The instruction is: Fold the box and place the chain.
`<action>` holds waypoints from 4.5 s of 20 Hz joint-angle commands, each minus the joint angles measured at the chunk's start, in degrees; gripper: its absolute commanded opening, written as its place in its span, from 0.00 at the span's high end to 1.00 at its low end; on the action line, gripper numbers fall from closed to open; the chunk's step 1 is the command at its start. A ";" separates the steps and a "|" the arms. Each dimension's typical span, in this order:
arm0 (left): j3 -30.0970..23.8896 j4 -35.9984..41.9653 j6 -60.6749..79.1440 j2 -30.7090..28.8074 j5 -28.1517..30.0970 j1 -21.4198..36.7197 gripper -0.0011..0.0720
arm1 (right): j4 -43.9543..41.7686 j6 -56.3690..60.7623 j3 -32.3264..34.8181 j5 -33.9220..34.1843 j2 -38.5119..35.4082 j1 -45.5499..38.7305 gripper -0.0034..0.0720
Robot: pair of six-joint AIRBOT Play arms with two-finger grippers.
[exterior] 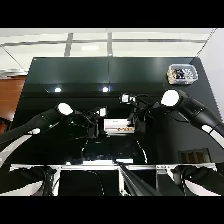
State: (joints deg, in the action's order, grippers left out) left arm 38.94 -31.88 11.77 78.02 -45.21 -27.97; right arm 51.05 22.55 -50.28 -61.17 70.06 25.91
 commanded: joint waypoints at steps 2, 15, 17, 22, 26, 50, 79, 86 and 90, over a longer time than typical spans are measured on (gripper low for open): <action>0.02 -0.04 0.00 0.04 0.00 -0.02 0.45 | 0.15 0.17 0.02 -0.31 0.11 0.04 0.58; 0.02 -0.04 0.00 0.04 -0.02 -0.02 0.45 | 0.13 0.37 0.02 -0.37 0.09 0.04 0.45; 0.02 -0.04 0.00 0.04 -0.02 -0.02 0.45 | 0.13 0.37 0.02 -0.57 0.11 0.04 0.45; 0.02 -0.04 0.00 0.04 -0.02 -0.02 0.45 | 0.15 0.39 0.02 -2.71 0.11 0.04 0.45; 0.02 -0.04 0.00 0.04 -0.02 -0.02 0.45 | 0.20 0.48 0.35 -2.93 0.11 0.04 0.45; 0.02 -0.02 -0.02 0.04 0.00 -0.02 0.45 | -38.64 20.09 15.67 -2.97 -2.58 -10.08 0.94; 0.13 0.04 -3.65 0.02 2.03 0.04 0.45 | -31.91 22.91 8.15 -18.32 -1.09 -21.22 0.94; 3.82 -0.90 -4.74 -3.56 2.58 0.22 0.01 | -26.71 24.44 8.17 -22.69 -9.57 -36.11 0.94; 6.14 -0.39 -4.63 -8.02 1.05 -0.74 0.01 | -26.53 24.39 8.17 -23.43 -9.66 -39.54 0.94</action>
State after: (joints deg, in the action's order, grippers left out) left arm 43.42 -32.51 7.14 72.55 -43.24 -28.05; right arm 23.88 46.81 -42.04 -83.42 61.14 -10.85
